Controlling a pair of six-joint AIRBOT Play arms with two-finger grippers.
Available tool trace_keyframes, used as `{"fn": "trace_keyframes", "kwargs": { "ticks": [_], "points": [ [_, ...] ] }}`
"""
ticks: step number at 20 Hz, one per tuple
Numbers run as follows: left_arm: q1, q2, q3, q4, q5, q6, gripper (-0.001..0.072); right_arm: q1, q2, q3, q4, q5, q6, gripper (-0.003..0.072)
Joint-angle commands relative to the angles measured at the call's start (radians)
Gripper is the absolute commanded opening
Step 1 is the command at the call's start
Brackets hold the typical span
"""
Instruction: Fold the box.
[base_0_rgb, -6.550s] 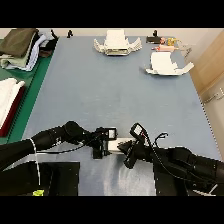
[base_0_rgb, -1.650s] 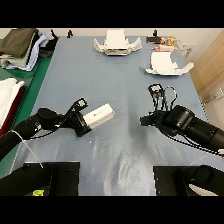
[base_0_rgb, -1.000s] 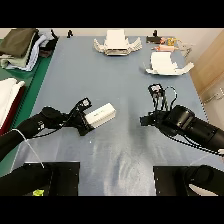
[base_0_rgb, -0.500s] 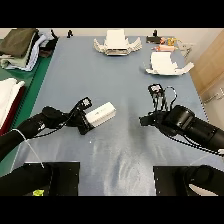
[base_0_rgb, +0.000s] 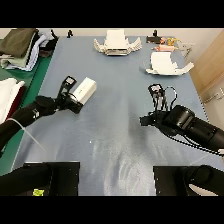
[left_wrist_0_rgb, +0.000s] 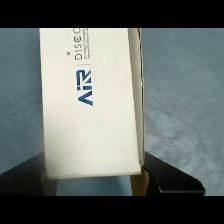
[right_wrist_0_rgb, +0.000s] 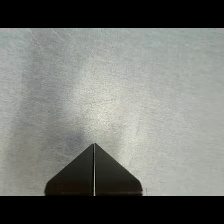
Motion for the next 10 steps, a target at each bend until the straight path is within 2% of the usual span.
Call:
{"fn": "trace_keyframes", "kwargs": {
  "ticks": [1, 7, 10],
  "points": [
    [0.132, -0.148, 0.181, 0.14, 0.012, -0.16, 0.0423, 0.0, 0.0, 0.0, 0.0, 0.0, 0.0, 0.0003],
    [0.297, -0.499, 0.614, 0.168, -0.021, -0.286, 0.0423, 0.0, 0.0, 0.0, 0.0, 0.0, 0.0, 0.0003],
    [0.343, -0.632, 0.784, 0.169, -0.085, -0.301, 0.0422, 0.0, 0.0, 0.0, 0.0, 0.0, 0.0, 0.0003]
  ]
}}
